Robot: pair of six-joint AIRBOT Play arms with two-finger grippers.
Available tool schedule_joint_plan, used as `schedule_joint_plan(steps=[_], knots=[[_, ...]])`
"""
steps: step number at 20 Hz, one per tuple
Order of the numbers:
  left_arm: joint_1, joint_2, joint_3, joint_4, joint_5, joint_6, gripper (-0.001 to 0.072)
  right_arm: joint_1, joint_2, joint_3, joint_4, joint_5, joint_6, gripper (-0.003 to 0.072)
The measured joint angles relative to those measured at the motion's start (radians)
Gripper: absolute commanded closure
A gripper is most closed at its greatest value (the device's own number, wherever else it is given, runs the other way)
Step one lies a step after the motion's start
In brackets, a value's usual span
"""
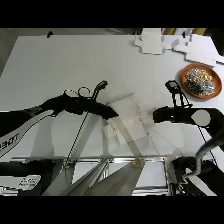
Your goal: Fold the box and place the chain.
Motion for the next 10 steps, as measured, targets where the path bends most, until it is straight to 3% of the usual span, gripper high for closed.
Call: schedule_joint_plan(steps=[3, 5, 10], knots=[[-0.005, 0.001, 0.030, 0.015, 0.006, 0.110, 0.0707, 0.000, 0.023, 0.013, -0.002, 0.013, 0.000, 0.0625], [-0.013, 0.001, 0.062, 0.040, 0.002, 0.178, 0.0707, 0.000, 0.052, 0.035, -0.006, 0.040, -0.002, 0.0487], [-0.075, 0.041, 0.129, 0.211, -0.005, 0.280, 0.0714, 0.000, 0.138, 0.109, -0.053, 0.167, -0.004, 0.0264]])
